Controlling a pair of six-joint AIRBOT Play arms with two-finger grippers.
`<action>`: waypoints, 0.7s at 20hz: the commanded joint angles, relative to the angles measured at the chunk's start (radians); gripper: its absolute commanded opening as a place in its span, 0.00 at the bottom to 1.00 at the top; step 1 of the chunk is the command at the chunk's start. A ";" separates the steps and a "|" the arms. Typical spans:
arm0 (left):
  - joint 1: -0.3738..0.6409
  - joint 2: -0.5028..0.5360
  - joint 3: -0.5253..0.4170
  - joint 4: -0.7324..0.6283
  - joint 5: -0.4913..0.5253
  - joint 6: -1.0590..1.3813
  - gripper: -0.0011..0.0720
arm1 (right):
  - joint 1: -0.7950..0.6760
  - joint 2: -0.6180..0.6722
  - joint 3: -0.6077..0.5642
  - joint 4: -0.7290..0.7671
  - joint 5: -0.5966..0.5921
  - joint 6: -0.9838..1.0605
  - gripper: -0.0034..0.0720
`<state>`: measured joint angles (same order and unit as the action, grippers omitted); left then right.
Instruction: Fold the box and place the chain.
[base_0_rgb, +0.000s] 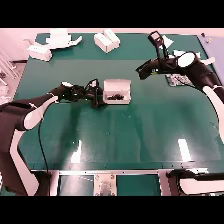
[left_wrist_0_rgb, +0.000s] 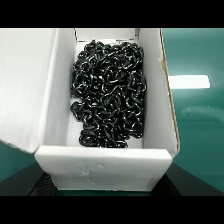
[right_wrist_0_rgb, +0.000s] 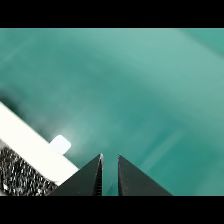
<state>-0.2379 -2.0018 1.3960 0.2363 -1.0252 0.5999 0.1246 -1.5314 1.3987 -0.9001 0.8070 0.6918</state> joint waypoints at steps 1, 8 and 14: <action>0.000 0.001 0.000 0.000 -0.004 0.000 0.65 | -0.021 -0.079 0.017 0.117 0.059 -0.156 0.20; 0.000 0.001 0.000 0.000 -0.004 0.000 0.65 | -0.020 -0.182 0.151 0.167 0.150 -0.203 0.20; 0.000 0.001 0.000 0.000 -0.004 0.000 0.65 | -0.019 -0.224 0.166 0.167 0.320 -0.203 0.21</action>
<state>-0.2379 -2.0018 1.3960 0.2363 -1.0290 0.5999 0.1043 -1.7329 1.5551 -0.7383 1.0382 0.4938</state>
